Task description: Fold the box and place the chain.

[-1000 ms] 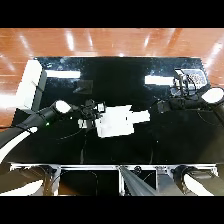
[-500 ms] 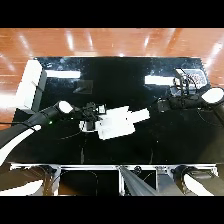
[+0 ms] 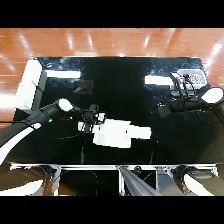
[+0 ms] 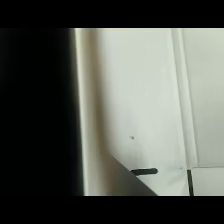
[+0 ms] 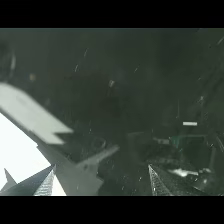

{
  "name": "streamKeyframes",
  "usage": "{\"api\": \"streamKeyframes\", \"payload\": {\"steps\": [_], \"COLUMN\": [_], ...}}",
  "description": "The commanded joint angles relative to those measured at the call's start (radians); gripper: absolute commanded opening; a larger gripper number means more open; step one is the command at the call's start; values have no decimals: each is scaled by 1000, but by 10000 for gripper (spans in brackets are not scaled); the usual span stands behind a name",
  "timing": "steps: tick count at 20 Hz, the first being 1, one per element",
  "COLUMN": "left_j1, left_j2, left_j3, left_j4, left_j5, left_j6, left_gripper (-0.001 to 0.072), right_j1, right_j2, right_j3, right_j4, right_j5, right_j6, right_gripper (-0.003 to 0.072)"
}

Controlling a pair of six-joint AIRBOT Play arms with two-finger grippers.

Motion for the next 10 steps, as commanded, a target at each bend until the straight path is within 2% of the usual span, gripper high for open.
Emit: {"api": "streamKeyframes", "payload": {"steps": [1,3,4,7,10], "left_j1": [8,8,9,9,8], "left_j2": [0,0,0,0,0], "left_j3": [-2,-2,-2,-9,-32], "left_j4": [-6,4,26,51,71], "left_j5": [-17,0,-2,2,17], "left_j6": [-11,-85,-114,-187,-211], "left_gripper": [21,21,21,20,19], "right_j1": [0,0,1,61,171], "right_j2": [1,1,1,0,0], "right_j3": [1,1,1,-2,-30], "right_j4": [-21,-11,23,63,50], "right_j5": [27,-48,-51,68,55], "right_j6": [-41,-35,-33,-264,-395], "right_gripper": [711,711,711,712,712]}}
